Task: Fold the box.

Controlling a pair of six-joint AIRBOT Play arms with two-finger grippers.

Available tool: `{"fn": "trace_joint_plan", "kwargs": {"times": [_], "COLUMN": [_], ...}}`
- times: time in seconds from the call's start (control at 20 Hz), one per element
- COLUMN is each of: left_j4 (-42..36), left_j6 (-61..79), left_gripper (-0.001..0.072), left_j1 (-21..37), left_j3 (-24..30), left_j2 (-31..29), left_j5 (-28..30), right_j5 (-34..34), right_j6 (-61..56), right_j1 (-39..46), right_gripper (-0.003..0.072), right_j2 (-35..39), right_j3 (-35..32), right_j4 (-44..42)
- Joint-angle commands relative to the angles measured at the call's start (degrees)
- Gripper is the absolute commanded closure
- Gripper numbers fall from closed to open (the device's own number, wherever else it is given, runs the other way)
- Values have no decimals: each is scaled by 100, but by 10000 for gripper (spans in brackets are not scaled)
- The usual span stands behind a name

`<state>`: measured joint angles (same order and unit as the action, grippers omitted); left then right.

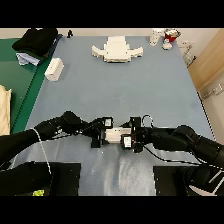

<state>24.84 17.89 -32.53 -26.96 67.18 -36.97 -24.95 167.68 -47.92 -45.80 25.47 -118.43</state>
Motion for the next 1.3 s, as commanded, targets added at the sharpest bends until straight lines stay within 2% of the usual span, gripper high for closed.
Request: {"fn": "trace_joint_plan", "kwargs": {"times": [0.0, 0.15, 0.25, 0.4, 0.5, 0.85, 1.2, 1.25], "left_j4": [2, 2, 2, 2, 2, 4, 2, 2], "left_j6": [7, 7, 7, 7, 7, 7, 7, 7], "left_gripper": [259, 259, 259, 258, 258, 259, 259, 259], "left_j1": [2, 2, 2, 2, 2, 2, 2, 2], "left_j3": [-4, -4, -4, -4, -4, -4, -4, -4], "left_j2": [0, 0, 0, 0, 0, 0, 0, 0], "left_j5": [-2, -4, -4, -4, -4, -4, -4, -4], "right_j5": [192, 354, 345, 177, 13, -389, -407, -402], "right_j6": [0, -4, -55, -133, -133, -133, -133, -133], "right_j1": [-4, 17, 17, 4, 0, -44, -42, -42], "right_gripper": [179, 183, 285, 286, 409, 409, 409, 384], "right_j2": [87, 72, -4, -229, -328, -352, -352, -341], "right_j3": [4, 4, 2, -2, -2, -2, -2, 0], "right_j4": [122, 188, 166, -39, -170, -520, -522, -527]}}
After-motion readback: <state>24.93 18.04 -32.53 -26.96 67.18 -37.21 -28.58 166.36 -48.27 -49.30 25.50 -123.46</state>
